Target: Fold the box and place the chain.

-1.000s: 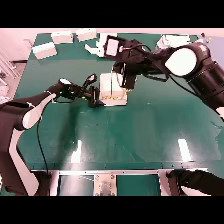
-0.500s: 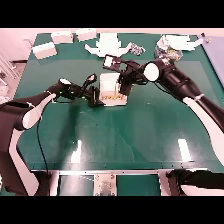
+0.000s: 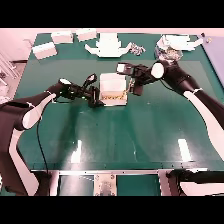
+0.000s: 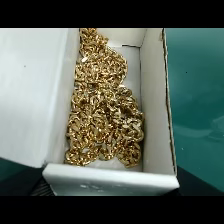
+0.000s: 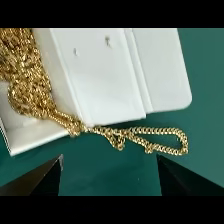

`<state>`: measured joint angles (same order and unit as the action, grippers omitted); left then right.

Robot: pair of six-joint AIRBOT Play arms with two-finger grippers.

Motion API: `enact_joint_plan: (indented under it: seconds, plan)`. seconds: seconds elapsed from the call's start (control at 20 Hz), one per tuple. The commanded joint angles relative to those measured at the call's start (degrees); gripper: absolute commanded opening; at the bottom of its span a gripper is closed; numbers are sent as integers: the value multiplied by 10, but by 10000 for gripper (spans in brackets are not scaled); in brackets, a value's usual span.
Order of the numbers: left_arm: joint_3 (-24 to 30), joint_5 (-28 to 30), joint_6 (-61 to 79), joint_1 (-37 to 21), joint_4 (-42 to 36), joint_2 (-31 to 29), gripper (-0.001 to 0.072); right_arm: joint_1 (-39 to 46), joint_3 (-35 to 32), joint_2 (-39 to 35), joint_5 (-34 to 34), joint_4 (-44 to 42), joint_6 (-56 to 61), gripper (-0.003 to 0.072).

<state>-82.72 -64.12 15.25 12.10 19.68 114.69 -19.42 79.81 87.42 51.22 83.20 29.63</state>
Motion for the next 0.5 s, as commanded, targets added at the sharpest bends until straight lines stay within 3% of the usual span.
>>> enact_joint_plan:
  seconds: [0.0,0.15,0.45]
  plan:
    - [0,0,0,0,0,0,488,86,-27,16,3,-159,-228,649]
    - [0,1,0,0,0,0,488,138,-31,59,10,-308,-410,649]
    - [0,2,0,0,0,0,488,148,-30,143,24,-418,-566,647]
